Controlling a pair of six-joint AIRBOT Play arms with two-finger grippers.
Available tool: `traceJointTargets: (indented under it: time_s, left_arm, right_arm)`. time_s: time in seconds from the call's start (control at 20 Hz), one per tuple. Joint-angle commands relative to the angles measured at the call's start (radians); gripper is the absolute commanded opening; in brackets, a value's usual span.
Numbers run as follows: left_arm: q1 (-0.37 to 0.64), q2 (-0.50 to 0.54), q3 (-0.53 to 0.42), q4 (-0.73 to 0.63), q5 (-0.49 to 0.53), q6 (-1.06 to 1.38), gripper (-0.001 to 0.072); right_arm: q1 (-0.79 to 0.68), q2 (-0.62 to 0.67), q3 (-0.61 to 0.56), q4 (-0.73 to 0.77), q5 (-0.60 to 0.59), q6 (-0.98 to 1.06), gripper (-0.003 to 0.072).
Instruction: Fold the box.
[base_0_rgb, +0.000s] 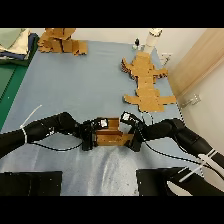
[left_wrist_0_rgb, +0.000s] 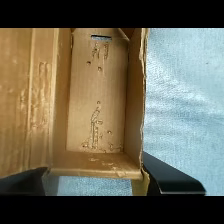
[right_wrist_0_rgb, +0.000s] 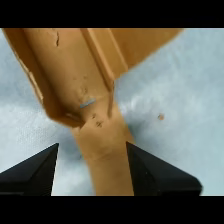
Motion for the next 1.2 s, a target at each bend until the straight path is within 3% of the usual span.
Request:
traceJointTargets:
  time_s: [0.0, 0.2, 0.3, 0.8, 0.85, 0.9, 0.95, 1.05, 1.15]
  left_arm:
    - [0.0, 0.0, -0.001, 0.0, 0.0, 0.0, 0.0505]
    - [0.0, -0.001, -0.001, 0.0, 0.0, 0.0, 0.0505]
    - [0.0, 0.0, -0.001, 0.0, 0.0, 0.0, 0.0505]
    - [0.0, 0.0, -0.001, 0.0, 0.0, 0.0, 0.0505]
    - [0.0, -0.001, -0.001, 0.0, 0.0, 0.0, 0.0505]
    - [0.0, -0.001, -0.001, 0.0, 0.0, 0.0, 0.0505]
    - [0.0, -0.001, -0.001, 0.0, 0.0, 0.0, 0.0505]
    - [0.0, -0.001, -0.001, 0.0, 0.0, 0.0, 0.0505]
    - [0.0, -0.001, -0.001, 0.0, 0.0, 0.0, 0.0505]
  right_arm:
    - [0.002, -0.037, -0.008, 0.08, 0.132, -0.27, 0.0618]
    - [0.002, -0.037, -0.009, 0.147, 0.095, -0.378, 0.0264]
    - [0.008, -0.037, -0.008, 0.163, 0.089, -0.377, 0.0157]
    - [0.133, -0.1, -0.009, 0.168, 0.211, -0.377, 0.0164]
    - [0.142, -0.113, -0.009, 0.169, 0.224, -0.377, 0.0229]
    - [0.152, -0.126, -0.009, 0.174, 0.228, -0.377, 0.0444]
    - [0.159, -0.134, -0.009, 0.175, 0.227, -0.377, 0.0545]
    - [0.164, -0.138, -0.009, 0.175, 0.225, -0.377, 0.0545]
    - [0.164, -0.138, -0.009, 0.174, 0.223, -0.373, 0.0605]
